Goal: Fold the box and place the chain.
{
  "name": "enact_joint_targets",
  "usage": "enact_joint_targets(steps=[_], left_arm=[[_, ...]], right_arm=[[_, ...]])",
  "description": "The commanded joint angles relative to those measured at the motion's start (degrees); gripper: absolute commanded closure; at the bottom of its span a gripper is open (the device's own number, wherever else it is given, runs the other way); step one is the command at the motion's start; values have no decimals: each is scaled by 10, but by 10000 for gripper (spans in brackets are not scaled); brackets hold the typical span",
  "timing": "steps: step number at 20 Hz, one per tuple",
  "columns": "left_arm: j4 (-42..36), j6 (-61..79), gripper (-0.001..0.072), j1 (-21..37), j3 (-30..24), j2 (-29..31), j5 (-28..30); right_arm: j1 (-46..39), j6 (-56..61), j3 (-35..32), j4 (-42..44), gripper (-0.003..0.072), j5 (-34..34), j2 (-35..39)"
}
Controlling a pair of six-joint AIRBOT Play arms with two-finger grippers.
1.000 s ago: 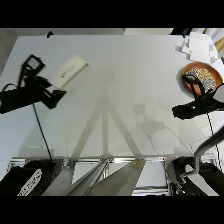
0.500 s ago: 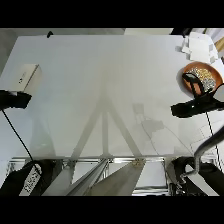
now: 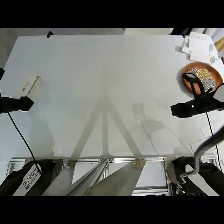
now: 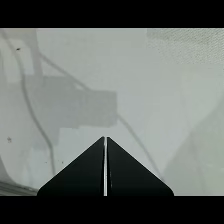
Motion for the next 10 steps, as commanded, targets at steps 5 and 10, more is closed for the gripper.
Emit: enact_joint_targets(steps=[5,10], left_arm=[[2,31,706,1,0,-59,4],[2,30,707,1,0,-100,8]], right_arm=[[0,0,0,0,667,0,0],[0,0,0,0,667,0,0]])
